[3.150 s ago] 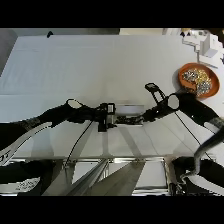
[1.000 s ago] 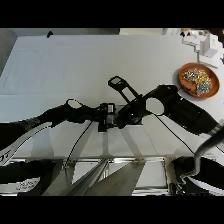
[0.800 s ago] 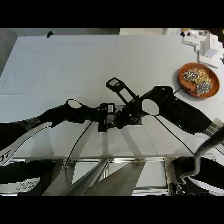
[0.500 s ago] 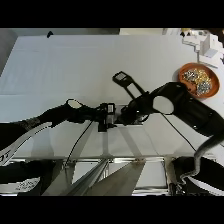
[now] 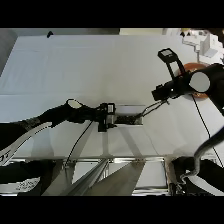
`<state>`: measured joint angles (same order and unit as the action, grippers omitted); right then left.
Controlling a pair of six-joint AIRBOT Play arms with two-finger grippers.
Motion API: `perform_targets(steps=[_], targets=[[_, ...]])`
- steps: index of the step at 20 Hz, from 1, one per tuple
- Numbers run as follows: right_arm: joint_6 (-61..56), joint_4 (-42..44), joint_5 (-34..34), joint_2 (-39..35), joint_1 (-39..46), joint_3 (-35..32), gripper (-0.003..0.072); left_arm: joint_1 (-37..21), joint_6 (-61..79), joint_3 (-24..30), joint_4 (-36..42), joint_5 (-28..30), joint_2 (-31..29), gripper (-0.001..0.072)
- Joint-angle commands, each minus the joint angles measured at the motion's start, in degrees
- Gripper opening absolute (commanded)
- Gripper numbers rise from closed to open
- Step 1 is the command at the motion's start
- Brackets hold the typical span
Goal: Fold the box and place the chain.
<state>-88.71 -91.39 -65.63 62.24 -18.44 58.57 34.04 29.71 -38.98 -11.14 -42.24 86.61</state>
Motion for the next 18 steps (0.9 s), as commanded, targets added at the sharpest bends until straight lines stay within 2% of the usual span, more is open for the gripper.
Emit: perform_targets(steps=[1,8,18], targets=[[0.07,-4.46,1.01,5.99,3.91,-0.02,0.0247,-0.02,0.02,-0.04,-0.02,0.02,-0.02,0.0254],[0.68,-5.44,2.29,18.62,3.91,-0.02,0.0247,0.00,0.02,-0.04,-0.02,0.02,-0.02,0.0254],[0.66,-5.40,4.85,23.74,3.91,-0.02,0.0247,-0.02,0.02,-0.04,-0.02,0.02,-0.02,0.0254]])
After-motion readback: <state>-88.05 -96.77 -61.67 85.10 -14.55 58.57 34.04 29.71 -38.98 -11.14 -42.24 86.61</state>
